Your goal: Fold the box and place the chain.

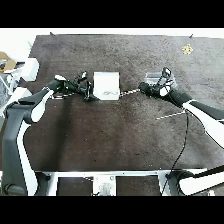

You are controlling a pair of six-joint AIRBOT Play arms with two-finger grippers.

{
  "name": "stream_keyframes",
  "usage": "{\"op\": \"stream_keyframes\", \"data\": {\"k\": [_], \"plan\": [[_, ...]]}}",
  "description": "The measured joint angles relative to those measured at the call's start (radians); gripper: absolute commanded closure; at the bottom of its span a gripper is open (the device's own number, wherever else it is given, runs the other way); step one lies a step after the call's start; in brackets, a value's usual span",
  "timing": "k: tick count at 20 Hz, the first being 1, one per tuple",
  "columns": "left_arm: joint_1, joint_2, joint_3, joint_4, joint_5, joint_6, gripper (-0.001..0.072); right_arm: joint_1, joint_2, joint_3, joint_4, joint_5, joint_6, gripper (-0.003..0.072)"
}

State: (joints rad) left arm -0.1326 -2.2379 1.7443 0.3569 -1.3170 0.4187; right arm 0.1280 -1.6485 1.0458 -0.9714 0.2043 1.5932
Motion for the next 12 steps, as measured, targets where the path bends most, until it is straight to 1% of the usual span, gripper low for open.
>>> {"op": "stream_keyframes", "data": {"k": [4, 5, 6, 9, 12], "plan": [[0.0, 0.0, 0.0, 0.0, 0.0, 0.0, 0.0186, 0.0, -0.003, 0.002, 0.022, -0.034, 0.001, 0.0482], [0.0, 0.0, 0.0, 0.0, 0.0, 0.0, 0.0186, 0.0, -0.005, 0.002, 0.024, -0.036, 0.001, 0.0618], [0.0, 0.0, 0.0, 0.0, 0.0, 0.0, 0.0186, 0.0, -0.005, 0.002, 0.026, -0.037, 0.001, 0.0681], [0.0, 0.0, 0.0, 0.0, 0.0, 0.0, 0.0186, 0.0, -0.002, 0.002, 0.031, -0.042, 0.002, 0.0682], [0.0, 0.0, 0.0, 0.0, 0.0, 0.0, 0.0186, 0.018, 0.04, 0.001, 0.013, -0.021, 0.0, 0.0682]]}}
